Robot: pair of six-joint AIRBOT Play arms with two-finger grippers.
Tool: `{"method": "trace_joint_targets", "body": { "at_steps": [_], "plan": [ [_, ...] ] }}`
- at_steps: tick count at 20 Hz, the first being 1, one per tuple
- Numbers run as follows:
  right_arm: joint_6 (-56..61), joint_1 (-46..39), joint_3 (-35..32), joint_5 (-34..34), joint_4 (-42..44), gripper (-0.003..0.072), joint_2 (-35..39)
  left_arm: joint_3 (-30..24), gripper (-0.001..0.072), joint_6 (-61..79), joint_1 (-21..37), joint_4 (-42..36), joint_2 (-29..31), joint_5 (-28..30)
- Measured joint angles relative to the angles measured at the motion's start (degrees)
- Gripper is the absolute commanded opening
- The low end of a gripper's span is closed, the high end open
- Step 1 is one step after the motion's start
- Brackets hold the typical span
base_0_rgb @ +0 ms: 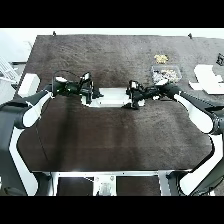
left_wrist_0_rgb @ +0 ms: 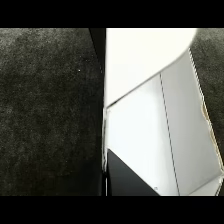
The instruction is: Fold the box and place the chain.
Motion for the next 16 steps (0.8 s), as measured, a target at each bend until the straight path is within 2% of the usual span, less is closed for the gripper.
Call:
{"method": "trace_joint_targets", "body": {
  "at_steps": [16],
  "plan": [
    [-0.39, 0.02, 0.7, 0.46, 1.46, 0.0703, -1.57, 0.0, 0.0021, 0.0, 0.0, 0.0, 0.0, -0.02]
  ]
}}
